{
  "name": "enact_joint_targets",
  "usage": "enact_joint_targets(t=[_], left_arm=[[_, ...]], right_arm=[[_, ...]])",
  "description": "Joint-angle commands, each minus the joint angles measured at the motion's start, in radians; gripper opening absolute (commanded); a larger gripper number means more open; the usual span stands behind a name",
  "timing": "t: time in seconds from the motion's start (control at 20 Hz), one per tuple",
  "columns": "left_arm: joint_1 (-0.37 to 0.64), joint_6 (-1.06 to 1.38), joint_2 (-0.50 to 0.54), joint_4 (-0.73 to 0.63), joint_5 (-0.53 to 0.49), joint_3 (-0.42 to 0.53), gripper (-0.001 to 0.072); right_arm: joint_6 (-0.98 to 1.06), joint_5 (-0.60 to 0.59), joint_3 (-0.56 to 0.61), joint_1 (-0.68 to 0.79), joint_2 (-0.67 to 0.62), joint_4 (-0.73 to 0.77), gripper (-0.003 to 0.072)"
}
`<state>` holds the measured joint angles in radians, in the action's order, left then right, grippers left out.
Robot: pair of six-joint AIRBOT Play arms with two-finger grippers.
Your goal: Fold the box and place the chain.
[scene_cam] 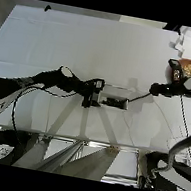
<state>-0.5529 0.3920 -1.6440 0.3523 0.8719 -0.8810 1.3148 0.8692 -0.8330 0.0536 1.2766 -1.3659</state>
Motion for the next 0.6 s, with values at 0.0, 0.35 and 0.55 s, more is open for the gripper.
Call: enact_joint_targets(t=[0.0,0.35,0.55], left_arm=[[0.001,0.0,0.001,0.0,0.0,0.0,0.0286],[0.001,0.0,0.001,0.0,0.0,0.0,0.0286],[0.001,0.0,0.001,0.0,0.0,0.0,0.0286]], right_arm=[[0.025,-0.029,-0.001,-0.04,0.048,-0.053,0.0449],[0.103,-0.034,0.0,-0.042,0.11,-0.071,0.0378],[0.103,-0.061,0.0,-0.042,0.11,-0.071,0.0289]])
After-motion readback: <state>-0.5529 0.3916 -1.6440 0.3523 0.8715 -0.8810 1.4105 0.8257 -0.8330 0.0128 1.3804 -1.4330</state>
